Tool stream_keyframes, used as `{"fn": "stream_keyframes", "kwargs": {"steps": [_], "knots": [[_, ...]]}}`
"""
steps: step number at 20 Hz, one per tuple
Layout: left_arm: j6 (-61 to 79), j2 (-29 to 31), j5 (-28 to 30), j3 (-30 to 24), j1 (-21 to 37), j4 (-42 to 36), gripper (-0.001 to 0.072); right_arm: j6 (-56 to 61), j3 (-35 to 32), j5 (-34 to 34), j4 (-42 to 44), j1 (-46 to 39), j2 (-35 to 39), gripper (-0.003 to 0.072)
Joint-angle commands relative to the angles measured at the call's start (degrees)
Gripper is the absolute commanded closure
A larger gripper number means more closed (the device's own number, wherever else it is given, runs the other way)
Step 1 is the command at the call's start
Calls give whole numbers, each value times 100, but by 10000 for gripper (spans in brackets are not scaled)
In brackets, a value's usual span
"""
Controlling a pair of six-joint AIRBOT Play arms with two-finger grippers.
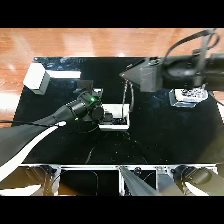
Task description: Fold the box and place the chain.
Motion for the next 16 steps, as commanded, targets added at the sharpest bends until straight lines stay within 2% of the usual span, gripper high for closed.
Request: {"fn": "stream_keyframes", "kwargs": {"steps": [1,6,10,16], "knots": [[2,-4,2,-2,-4,0,688,2,0,7,-57,179,-297,655],[2,-4,4,-2,-4,2,688,0,-205,188,-343,205,-651,655],[2,-4,4,-2,-4,0,688,2,-734,127,-457,199,-671,655],[2,-4,24,-2,-4,0,688,4,-946,173,-719,173,-673,656]]}}
